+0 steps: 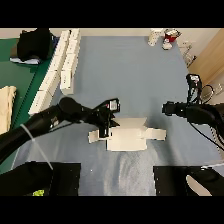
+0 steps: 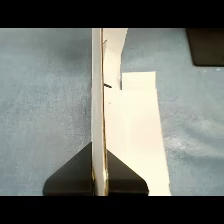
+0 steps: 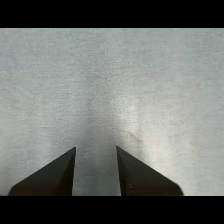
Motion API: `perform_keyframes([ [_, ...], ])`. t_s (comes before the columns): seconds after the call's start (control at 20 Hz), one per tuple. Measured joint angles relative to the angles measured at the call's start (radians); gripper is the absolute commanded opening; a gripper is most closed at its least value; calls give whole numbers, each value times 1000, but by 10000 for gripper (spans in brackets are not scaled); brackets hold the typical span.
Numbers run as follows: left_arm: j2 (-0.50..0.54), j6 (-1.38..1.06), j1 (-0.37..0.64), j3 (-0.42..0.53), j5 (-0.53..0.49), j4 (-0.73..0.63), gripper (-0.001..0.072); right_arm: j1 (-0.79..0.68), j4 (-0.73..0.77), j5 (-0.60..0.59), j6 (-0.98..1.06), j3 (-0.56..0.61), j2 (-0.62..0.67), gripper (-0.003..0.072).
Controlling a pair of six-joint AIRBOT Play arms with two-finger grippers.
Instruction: Fold the box.
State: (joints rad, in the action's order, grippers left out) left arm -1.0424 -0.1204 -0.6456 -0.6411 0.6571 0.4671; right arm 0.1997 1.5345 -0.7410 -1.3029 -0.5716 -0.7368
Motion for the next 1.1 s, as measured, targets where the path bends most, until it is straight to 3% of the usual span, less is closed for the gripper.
perform_keyframes([
  [0.25, 114, -38, -166, 162, -305, 0, 8, 0, 17, 12, 24, -1, 0, 389],
  [0.55, 134, -49, -222, 210, -409, 0, 9, 0, 63, 27, 31, -2, -24, 389],
  [0.7, 135, -50, -201, 200, -362, 2, 9, 0, 79, 29, 31, -1, -36, 389],
  [1.1, 37, -66, 23, 94, -9, -3, 11, 0, 99, 34, 32, -2, -42, 389],
])
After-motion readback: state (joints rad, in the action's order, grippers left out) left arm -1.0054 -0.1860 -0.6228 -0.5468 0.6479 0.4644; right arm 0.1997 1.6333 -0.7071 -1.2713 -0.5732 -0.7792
